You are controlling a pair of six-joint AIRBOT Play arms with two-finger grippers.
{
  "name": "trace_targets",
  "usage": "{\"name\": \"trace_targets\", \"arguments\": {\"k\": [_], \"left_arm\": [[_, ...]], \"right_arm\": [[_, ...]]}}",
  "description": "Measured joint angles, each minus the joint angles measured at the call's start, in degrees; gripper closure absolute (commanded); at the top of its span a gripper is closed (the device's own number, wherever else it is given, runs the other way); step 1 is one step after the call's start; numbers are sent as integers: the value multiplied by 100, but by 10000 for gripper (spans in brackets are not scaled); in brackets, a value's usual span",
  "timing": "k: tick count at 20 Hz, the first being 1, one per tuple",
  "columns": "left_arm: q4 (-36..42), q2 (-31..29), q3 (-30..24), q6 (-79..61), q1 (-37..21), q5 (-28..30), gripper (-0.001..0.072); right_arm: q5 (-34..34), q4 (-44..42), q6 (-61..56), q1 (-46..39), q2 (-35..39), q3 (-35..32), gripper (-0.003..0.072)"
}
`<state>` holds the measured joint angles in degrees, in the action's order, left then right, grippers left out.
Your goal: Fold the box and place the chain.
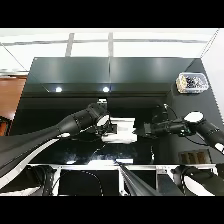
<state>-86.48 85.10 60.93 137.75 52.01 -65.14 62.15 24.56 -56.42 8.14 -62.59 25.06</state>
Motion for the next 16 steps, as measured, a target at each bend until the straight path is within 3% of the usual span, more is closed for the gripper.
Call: {"name": "trace_targets", "arguments": {"k": [5, 10, 13, 14, 16], "left_arm": [[0, 0, 0, 2, 2, -4, 683], [20, 0, 0, 2, 0, -4, 683], [20, 0, 0, 0, 0, -4, 683], [20, 0, 0, 0, 0, -4, 683], [20, 0, 0, 0, 0, -4, 683]], "right_arm": [[-584, 166, -538, 946, 0, 343, 45], [-962, 1679, -2076, 1794, 0, 780, 46], [-1099, 2540, -2935, 2122, -2, 973, 69], [-1176, 2754, -3167, 2201, -2, 1019, 117], [-1248, 3121, -3598, 2347, -9, 1073, 117]]}}
